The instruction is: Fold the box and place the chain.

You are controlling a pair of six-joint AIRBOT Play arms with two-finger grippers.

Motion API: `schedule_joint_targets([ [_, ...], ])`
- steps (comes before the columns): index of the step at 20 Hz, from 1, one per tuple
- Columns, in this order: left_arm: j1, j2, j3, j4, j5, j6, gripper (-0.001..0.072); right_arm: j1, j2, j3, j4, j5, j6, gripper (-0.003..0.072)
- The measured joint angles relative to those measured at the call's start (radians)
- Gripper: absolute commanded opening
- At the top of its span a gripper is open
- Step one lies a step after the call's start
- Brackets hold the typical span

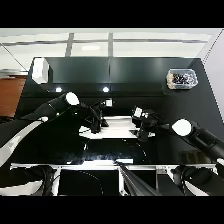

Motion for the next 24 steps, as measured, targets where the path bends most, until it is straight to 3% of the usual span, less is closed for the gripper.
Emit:
schedule_joint_targets([
  [7,0.000,0.000,0.000,0.000,-0.004,0.000,0.0024,-0.051,-0.072,0.000,0.187,0.098,-0.189,0.0704],
  [18,0.000,0.002,0.001,0.003,-0.014,0.003,0.0024,-0.038,-0.100,-0.026,0.222,0.161,-0.323,0.0704],
  [24,0.000,0.039,0.000,0.042,-0.067,-0.012,0.0023,-0.014,-0.108,-0.028,0.225,0.170,-0.351,0.0704],
])
